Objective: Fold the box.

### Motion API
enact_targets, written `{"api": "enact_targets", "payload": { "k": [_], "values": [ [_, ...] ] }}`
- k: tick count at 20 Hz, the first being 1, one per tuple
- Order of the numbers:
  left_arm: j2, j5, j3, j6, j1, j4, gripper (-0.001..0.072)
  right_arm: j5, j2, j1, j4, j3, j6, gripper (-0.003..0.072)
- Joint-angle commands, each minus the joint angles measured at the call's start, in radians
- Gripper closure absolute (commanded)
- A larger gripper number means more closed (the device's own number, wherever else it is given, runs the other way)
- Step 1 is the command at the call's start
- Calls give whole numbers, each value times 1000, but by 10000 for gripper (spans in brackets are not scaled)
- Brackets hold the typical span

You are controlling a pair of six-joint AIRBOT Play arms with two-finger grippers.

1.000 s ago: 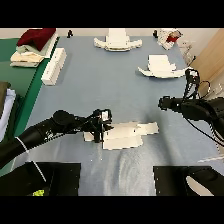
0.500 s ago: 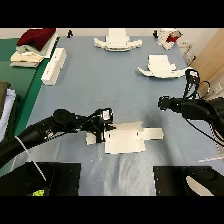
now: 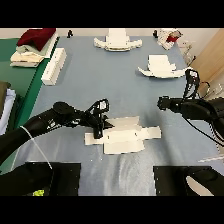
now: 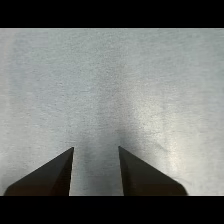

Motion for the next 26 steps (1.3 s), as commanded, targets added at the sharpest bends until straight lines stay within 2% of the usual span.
{"api": "enact_targets", "payload": {
  "k": [1, 9, 12, 15, 20, 26],
  "values": [
    [-35, -24, 3, -1, 7, 12, 696, 0, 1, 0, 4, 0, 0, 240],
    [-52, -55, 3, -2, 7, 39, 696, -19, 1, 0, 12, 0, 0, 240],
    [-52, -100, 3, -2, 7, 39, 695, -30, 1, 0, 12, 1, 0, 240],
    [-40, -84, 8, -2, 9, 37, 697, -32, 1, 0, 13, 1, 0, 242],
    [89, 77, -6, 63, -33, 38, 700, -53, 1, 0, 12, 0, 0, 242],
    [241, 363, -158, 154, -203, 34, 701, -51, 1, 0, 12, 1, 0, 242]
  ]
}}
